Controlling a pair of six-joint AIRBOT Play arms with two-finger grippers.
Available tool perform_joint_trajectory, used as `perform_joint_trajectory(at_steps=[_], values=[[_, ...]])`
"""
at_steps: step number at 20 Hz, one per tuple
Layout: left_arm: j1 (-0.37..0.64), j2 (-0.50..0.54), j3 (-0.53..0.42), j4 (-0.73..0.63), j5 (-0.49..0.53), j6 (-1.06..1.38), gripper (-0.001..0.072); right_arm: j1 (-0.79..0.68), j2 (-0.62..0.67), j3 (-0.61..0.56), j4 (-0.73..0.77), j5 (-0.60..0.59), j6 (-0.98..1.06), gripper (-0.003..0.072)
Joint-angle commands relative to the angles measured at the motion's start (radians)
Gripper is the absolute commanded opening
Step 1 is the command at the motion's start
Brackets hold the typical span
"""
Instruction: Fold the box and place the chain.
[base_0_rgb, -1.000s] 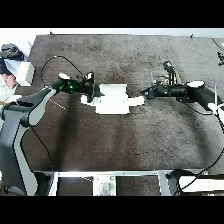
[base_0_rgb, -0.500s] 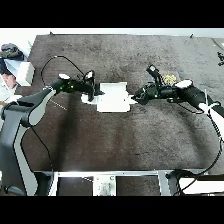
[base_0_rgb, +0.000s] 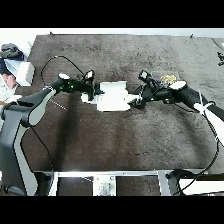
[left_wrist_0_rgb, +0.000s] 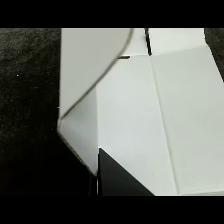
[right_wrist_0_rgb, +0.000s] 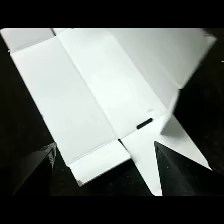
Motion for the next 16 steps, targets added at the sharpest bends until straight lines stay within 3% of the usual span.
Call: perform_joint_trajectory(at_steps=[1,13,16], values=[[0.000,0.000,0.000,0.014,-0.001,-0.006,0.0012,0.045,-0.033,0.000,-0.093,-0.005,-0.065,0.0717],[0.000,0.000,0.000,0.014,-0.001,-0.006,0.0012,0.114,-0.091,0.000,-0.163,-0.085,-0.148,0.0717],[0.000,0.000,0.000,0.014,-0.001,-0.006,0.0012,0.137,-0.106,0.000,-0.178,-0.187,-0.150,0.0716]])
